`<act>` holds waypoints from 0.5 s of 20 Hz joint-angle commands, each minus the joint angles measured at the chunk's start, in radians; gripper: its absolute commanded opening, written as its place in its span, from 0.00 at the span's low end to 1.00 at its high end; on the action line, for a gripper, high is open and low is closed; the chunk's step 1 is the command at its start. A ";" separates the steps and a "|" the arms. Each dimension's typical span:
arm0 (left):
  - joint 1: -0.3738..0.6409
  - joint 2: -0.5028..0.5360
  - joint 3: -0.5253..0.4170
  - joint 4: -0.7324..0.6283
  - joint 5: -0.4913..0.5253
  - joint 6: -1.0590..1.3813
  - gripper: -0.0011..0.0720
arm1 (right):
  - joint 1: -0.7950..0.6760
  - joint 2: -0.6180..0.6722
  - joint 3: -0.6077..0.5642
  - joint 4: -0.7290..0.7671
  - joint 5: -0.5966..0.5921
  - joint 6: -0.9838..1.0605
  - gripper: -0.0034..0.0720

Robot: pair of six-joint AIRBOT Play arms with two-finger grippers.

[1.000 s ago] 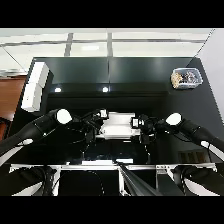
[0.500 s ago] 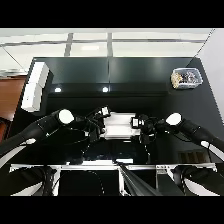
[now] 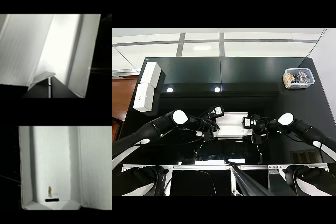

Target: Fold the box and place the chain.

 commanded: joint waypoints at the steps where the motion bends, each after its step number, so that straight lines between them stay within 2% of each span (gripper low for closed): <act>1: -0.001 -0.002 0.001 -0.001 0.002 0.000 0.07 | 0.001 -0.001 0.000 0.000 0.000 0.000 0.30; 5: -0.001 -0.003 0.001 -0.055 0.002 0.000 0.07 | 0.001 -0.001 0.000 0.000 0.000 0.000 0.30; 10: -0.002 -0.003 0.001 -0.059 -0.003 0.001 0.08 | 0.001 -0.001 0.000 0.000 0.000 0.000 0.30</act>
